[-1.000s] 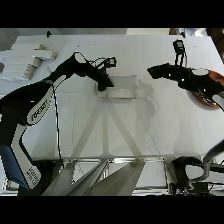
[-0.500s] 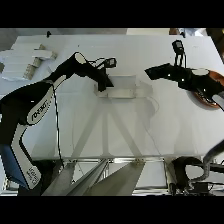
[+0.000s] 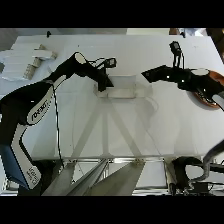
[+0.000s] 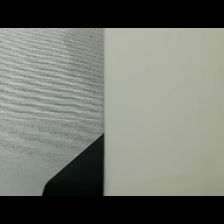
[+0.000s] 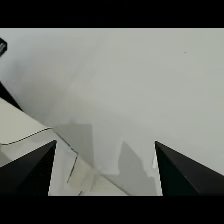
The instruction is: Fold the box and place the chain.
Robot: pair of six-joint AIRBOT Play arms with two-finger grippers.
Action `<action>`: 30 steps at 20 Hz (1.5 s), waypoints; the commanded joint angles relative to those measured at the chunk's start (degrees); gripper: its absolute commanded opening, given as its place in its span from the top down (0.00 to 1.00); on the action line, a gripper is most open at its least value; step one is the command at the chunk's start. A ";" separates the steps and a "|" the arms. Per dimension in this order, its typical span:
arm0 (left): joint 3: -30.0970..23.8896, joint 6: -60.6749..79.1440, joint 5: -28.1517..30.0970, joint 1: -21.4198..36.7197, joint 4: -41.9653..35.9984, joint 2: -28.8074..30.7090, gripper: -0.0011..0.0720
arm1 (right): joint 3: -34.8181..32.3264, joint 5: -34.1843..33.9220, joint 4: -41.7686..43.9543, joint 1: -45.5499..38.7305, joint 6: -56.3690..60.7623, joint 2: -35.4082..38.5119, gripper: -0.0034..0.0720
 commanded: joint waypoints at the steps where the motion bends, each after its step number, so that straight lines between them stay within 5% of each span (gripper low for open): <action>1: 0.00 0.00 0.00 -0.02 0.04 -0.02 0.97 | 0.04 8.55 0.20 -0.02 0.02 0.04 0.04; 5: 0.00 0.02 0.00 -0.02 0.04 -0.02 0.97 | 0.20 9.11 -0.52 -0.02 -1.20 0.07 0.04; 14: -0.02 0.00 0.00 -0.02 0.04 -0.02 0.97 | 4.31 20.09 -17.35 0.79 -36.44 2.49 0.04; 18: -0.02 0.00 0.02 -0.02 0.07 -0.02 0.97 | 2.86 19.93 -19.43 3.87 -38.07 2.54 0.04; 25: -0.02 0.00 0.00 -0.02 0.07 -0.02 0.97 | -9.77 1.68 -13.38 5.73 -38.18 2.58 0.04; 30: 0.00 0.02 0.02 -0.02 0.07 -0.02 0.97 | -10.84 -5.49 -2.16 7.39 -47.41 2.49 0.04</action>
